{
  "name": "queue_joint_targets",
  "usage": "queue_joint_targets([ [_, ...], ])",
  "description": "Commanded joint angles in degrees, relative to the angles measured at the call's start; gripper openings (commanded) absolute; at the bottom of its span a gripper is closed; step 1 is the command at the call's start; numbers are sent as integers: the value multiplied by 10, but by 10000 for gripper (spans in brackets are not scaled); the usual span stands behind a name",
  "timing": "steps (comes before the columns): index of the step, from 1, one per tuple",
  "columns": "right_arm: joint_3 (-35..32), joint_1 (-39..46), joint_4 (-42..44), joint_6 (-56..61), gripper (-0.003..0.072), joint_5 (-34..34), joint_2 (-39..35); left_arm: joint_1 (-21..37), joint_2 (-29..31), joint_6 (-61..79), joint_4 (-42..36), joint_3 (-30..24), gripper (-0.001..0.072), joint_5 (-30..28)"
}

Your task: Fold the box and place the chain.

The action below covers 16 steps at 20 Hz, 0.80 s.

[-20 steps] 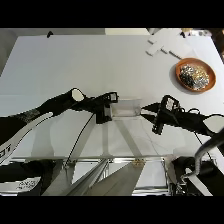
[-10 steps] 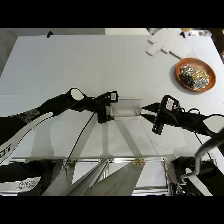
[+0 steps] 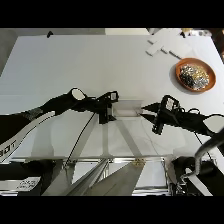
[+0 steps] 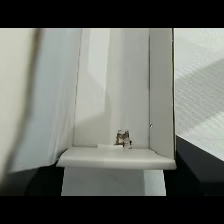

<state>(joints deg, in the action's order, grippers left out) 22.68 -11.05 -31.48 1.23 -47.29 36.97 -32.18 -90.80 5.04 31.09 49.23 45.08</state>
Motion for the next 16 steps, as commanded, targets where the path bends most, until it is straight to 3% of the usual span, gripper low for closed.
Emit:
queue_joint_targets([
  [1, 1, 0, 0, 0, 216, -1, 0, 0, -8, -1, 8, -1, 12, 2],
  [3, 1, 0, 1, 0, 204, -1, 0, 0, -8, -1, 8, -1, 12, 2],
  [5, 1, 0, 4, -2, 15, 1, 3, 0, -8, -1, 8, -1, 12, 2],
  [9, 1, -1, 51, -44, 10, 8, 70, 0, -8, -1, 8, -1, 12, 2],
  [12, 12, -1, 239, -141, 8, 65, 127, 0, -8, -1, 8, -1, 12, 2],
  [16, 56, -1, 224, -130, 8, 47, 189, 0, -8, -1, 8, -1, 12, 2],
])
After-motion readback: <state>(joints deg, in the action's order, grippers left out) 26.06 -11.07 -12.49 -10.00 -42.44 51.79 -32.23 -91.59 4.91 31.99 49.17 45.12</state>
